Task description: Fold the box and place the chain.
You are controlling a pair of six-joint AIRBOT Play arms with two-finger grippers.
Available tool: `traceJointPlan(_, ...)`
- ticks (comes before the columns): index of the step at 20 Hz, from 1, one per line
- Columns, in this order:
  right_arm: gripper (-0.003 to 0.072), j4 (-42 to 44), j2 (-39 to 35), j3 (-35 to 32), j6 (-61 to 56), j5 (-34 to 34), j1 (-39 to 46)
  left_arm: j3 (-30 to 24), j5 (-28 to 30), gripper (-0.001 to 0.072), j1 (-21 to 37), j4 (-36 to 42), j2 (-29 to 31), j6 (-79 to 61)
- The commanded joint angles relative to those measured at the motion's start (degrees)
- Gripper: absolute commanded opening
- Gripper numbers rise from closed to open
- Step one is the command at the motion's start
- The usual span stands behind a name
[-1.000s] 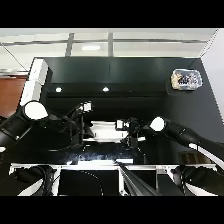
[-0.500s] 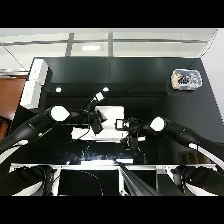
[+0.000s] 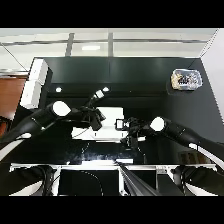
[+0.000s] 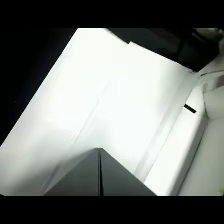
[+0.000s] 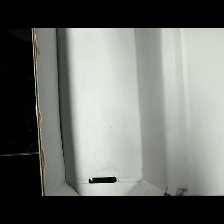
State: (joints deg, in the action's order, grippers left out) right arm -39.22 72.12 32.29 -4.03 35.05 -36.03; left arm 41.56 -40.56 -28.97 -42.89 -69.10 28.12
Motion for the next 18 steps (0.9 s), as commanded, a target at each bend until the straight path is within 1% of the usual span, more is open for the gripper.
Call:
traceJointPlan(1, 0.0407, 0.0, 0.0, 0.1, 0.0, 0.0, 0.0, 2.4, -13.6, 0.0027, 7.4, -4.6, 5.0, 0.9)
traceJointPlan(3, 0.0408, 0.0, 0.0, 0.1, 0.0, 0.0, 0.0, 1.7, -21.9, 0.0027, 14.4, -7.6, 9.4, 2.4)
traceJointPlan(4, 0.0408, 0.0, 0.0, 0.1, 0.0, 0.0, 0.0, 1.0, -25.1, 0.0027, 18.1, -7.2, 11.0, 2.4)
traceJointPlan(5, 0.0407, 0.0, 0.0, 0.1, 0.0, 0.0, 0.0, -0.4, -27.6, 0.0027, 21.9, -5.7, 12.4, 2.3)
traceJointPlan(6, 0.0408, 0.0, 0.0, 0.1, 0.0, 0.0, 0.0, -2.3, -28.9, 0.0028, 25.0, -2.8, 13.6, 1.1)
traceJointPlan(7, 0.0408, 0.0, 0.0, 0.1, 0.0, 0.0, 0.0, -5.0, -30.4, 0.0030, 27.4, 1.4, 14.4, -3.8)
traceJointPlan(8, 0.0408, 0.0, 0.0, 0.1, 0.0, 0.0, 0.0, -7.5, -31.9, 0.0061, 28.2, 4.1, 14.7, -9.7)
traceJointPlan(9, 0.0408, 0.0, 0.0, 0.1, 0.0, 0.0, 0.0, -10.1, -31.1, 0.0316, 27.8, 4.3, 14.7, -15.3)
traceJointPlan(10, 0.0408, 0.0, 0.0, 0.1, 0.0, 0.0, 0.0, -12.5, -28.3, 0.0631, 27.0, 3.6, 14.7, -19.6)
traceJointPlan(11, 0.0407, 0.0, 0.0, 0.1, 0.0, 0.1, 0.0, -14.4, -24.6, 0.0712, 25.7, 2.4, 14.6, -22.4)
traceJointPlan(13, 0.0407, 0.0, 0.0, 0.1, 0.0, 0.1, 0.0, -16.0, -20.7, 0.0711, 21.8, -2.1, 14.4, -27.7)
traceJointPlan(15, 0.0408, 0.2, 0.0, 0.1, 0.0, 0.1, 0.0, -16.4, -15.7, 0.0710, 17.0, -3.6, 13.7, -29.1)
traceJointPlan(16, 0.0408, 0.2, 0.0, 0.1, 0.0, 0.1, 0.0, -16.4, -12.7, 0.0709, 14.9, -3.8, 13.4, -29.8)
traceJointPlan(18, 0.0407, 0.2, 0.0, 0.1, 0.0, 0.1, 0.0, -16.4, -4.7, 0.0708, 10.8, -4.0, 13.2, -29.9)
